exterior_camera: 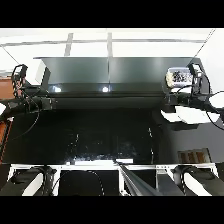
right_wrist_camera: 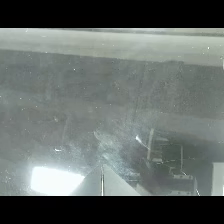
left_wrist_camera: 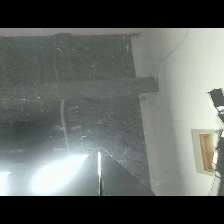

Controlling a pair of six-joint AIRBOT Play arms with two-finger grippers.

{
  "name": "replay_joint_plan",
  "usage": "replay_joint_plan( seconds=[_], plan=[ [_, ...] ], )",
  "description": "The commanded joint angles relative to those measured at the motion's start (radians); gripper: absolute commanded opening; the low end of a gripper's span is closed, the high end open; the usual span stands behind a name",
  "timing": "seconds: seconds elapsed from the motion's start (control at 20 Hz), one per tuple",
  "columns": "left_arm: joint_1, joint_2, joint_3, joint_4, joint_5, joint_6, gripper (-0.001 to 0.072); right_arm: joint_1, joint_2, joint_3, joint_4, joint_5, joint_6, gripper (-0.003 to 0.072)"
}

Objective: Fold the box and place the chain.

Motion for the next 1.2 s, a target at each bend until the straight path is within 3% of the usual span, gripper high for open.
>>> replay_joint_plan(
  seconds=[0.0,0.65,0.8,0.85,0.9,0.95,1.0,1.05,1.15],
  plan=[
    [0.000,0.000,0.000,0.000,0.000,0.000,0.0027,0.000,0.000,0.000,0.000,0.000,0.000,0.0009],
    [0.000,0.000,0.000,-0.021,0.007,0.000,0.0027,0.000,0.000,0.000,0.005,0.000,0.000,0.0010],
    [-0.001,0.000,-0.001,-0.077,0.061,0.000,0.0027,0.000,-0.002,-0.001,0.019,-0.069,0.001,0.0010],
    [-0.001,0.000,-0.001,-0.077,0.081,0.000,0.0027,0.000,-0.005,-0.001,0.006,-0.119,0.003,0.0080],
    [0.000,-0.001,-0.001,-0.077,0.100,0.001,0.0030,-0.001,-0.007,-0.001,-0.009,-0.160,0.019,0.0469],
    [0.000,-0.003,-0.001,-0.077,0.117,0.000,0.0121,-0.003,-0.013,0.000,-0.041,-0.206,0.055,0.0714],
    [-0.001,-0.006,-0.001,-0.077,0.119,0.000,0.0556,-0.019,-0.019,0.000,-0.098,-0.250,0.124,0.0714],
    [-0.001,-0.011,0.000,-0.077,0.111,-0.003,0.0709,-0.065,-0.036,0.008,-0.193,-0.287,0.262,0.0713],
    [-0.001,-0.014,-0.001,-0.076,0.103,-0.003,0.0708,-0.242,-0.120,0.090,-0.363,-0.221,0.475,0.0706]
  ],
)
